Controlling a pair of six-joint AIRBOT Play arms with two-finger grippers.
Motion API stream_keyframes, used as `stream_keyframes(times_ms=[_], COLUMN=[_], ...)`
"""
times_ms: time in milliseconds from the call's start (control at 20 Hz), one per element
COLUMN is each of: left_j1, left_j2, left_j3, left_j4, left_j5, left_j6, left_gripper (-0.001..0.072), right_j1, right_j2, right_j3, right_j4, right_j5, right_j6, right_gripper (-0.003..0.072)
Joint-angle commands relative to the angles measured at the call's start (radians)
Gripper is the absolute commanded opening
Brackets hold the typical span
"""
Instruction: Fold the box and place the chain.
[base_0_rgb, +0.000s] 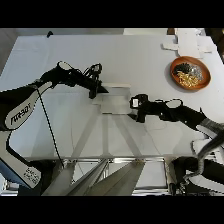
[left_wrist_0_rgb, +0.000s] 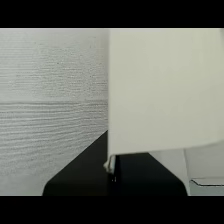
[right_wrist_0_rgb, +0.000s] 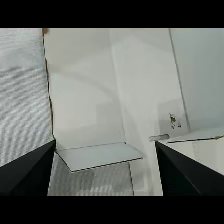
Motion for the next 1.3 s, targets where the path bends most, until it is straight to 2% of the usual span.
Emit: stream_keyframes(times_ms=[0, 150, 400, 750, 1000, 1250], left_j1=[-0.001, -0.001, -0.001, -0.001, -0.001, -0.001], left_j2=[0.0, 0.0, 0.0, 0.0, 0.0, 0.0], left_j3=[0.0, 0.0, 0.0, 0.0, 0.0, 0.0], left_j4=[0.0, 0.0, 0.0, 0.0, 0.0, 0.0], left_j5=[-0.002, -0.002, -0.002, -0.002, -0.002, -0.002], left_j6=[0.0, 0.0, 0.0, 0.0, 0.0, 0.0], left_gripper=[0.0011, 0.0011, 0.0011, 0.0011, 0.0011, 0.0011], right_j1=[-0.004, -0.046, -0.076, -0.076, -0.075, -0.075], right_j2=[0.043, 0.086, 0.074, 0.002, -0.001, -0.023], right_j3=[-0.001, -0.01, -0.027, -0.027, -0.027, -0.027], right_j4=[-0.012, -0.056, -0.056, 0.023, 0.209, 0.211], right_j5=[0.032, 0.102, 0.08, 0.059, 0.056, 0.006], right_j6=[-0.004, 0.0, -0.071, -0.137, -0.281, -0.288], right_gripper=[0.072, 0.072, 0.072, 0.072, 0.072, 0.072])
